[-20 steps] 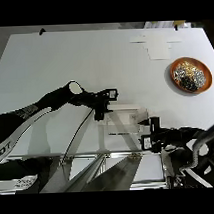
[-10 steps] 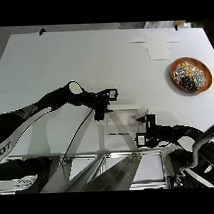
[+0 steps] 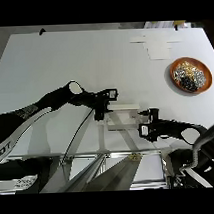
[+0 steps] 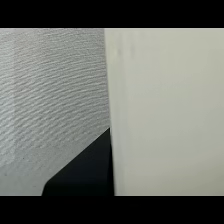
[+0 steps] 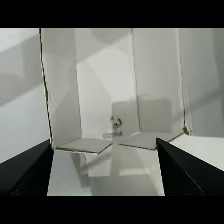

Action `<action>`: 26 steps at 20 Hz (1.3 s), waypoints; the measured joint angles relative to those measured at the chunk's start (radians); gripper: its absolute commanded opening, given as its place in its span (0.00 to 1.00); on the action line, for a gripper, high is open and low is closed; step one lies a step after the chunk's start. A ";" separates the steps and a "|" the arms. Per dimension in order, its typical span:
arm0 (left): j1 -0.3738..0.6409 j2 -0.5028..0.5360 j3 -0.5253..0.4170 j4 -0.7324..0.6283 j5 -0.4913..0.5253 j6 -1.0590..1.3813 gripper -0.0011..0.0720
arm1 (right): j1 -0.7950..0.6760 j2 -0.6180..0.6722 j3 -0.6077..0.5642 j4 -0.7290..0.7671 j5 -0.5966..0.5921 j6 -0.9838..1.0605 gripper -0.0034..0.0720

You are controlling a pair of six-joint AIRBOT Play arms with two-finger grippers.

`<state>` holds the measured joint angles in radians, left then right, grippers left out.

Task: Fold the box and place the chain.

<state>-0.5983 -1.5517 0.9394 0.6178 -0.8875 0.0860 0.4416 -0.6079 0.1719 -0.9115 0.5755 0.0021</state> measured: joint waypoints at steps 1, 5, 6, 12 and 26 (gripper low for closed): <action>0.000 0.000 0.000 0.000 0.000 0.000 0.03 | -0.009 -0.008 0.002 0.009 0.006 -0.001 0.97; 0.000 0.000 0.000 0.000 0.001 0.000 0.03 | -0.026 -0.069 0.032 0.046 0.018 -0.008 0.97; 0.000 0.000 0.000 0.000 0.001 0.000 0.03 | -0.028 -0.092 0.047 0.051 0.021 -0.009 0.97; 0.000 0.000 0.000 0.000 0.000 0.000 0.03 | -0.032 -0.173 0.122 0.051 0.033 -0.010 0.97; 0.000 0.000 0.000 0.000 0.000 0.000 0.03 | -0.122 -0.188 0.140 0.052 0.098 0.073 0.97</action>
